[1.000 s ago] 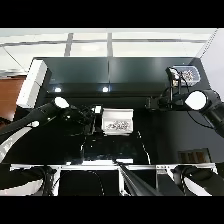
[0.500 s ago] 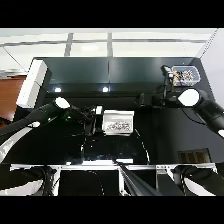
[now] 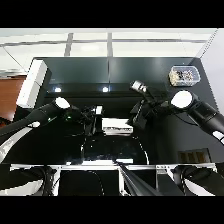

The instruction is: Fold the box and place the chain.

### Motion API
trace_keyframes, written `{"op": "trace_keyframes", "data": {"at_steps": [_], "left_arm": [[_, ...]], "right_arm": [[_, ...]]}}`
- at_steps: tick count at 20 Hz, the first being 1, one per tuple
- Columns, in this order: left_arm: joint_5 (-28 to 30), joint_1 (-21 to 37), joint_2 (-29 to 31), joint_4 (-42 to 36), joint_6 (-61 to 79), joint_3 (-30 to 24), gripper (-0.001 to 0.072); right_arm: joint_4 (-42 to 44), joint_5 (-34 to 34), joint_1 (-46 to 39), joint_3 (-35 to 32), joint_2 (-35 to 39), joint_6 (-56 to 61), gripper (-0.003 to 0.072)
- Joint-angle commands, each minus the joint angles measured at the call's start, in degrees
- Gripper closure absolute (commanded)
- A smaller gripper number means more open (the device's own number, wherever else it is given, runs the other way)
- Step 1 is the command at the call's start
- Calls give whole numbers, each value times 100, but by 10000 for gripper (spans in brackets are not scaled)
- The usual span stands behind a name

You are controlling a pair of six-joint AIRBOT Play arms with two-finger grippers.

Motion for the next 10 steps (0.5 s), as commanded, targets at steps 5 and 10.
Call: {"op": "trace_keyframes", "data": {"at_steps": [5,10], "left_arm": [[9,-4,-4,4,7,2,226],[9,-7,-4,4,4,2,225]], "right_arm": [[-326,-348,415,-11,-151,-1604,-31],[-275,-461,448,-11,-332,-1744,-30]]}}
